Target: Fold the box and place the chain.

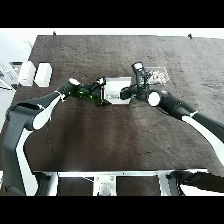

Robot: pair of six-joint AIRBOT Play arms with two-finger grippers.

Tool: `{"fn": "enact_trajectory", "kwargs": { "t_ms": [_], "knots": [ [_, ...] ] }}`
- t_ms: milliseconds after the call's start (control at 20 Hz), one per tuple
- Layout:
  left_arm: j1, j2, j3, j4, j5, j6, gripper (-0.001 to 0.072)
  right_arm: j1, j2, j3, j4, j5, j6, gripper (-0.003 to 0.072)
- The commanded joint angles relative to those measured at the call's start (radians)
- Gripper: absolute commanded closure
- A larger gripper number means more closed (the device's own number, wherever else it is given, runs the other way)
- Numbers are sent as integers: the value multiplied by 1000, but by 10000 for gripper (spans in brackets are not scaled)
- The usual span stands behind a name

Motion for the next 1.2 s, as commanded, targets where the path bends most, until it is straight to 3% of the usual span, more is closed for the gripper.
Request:
{"fn": "enact_trajectory", "kwargs": {
  "t_ms": [0, 50, 100, 300, 500, 600, 850, 1150],
  "knots": [
    [1, -1, 0, 0, 1, 0, 283, -67, 104, 44, 0, -2, -69, 411],
    [1, -1, 0, 0, 1, 0, 284, -102, 135, 57, 0, -2, -117, 554],
    [1, -1, 0, 0, 1, 0, 283, -138, 153, 70, 1, -2, -163, 640],
    [1, -1, 0, 0, 1, 1, 283, -278, 122, 177, 37, 114, -348, 636],
    [1, -1, 0, 0, 1, 1, 283, -371, -16, 329, 415, 425, -753, 636],
    [1, -1, 0, 0, 1, 0, 283, -405, -97, 377, 556, 525, -865, 636],
    [1, -1, 0, 0, 1, 1, 283, -413, -283, 441, 634, 673, -1003, 636],
    [1, -1, 0, 0, 1, 1, 283, -398, -432, 545, 686, 775, -1023, 636]
  ]
}}
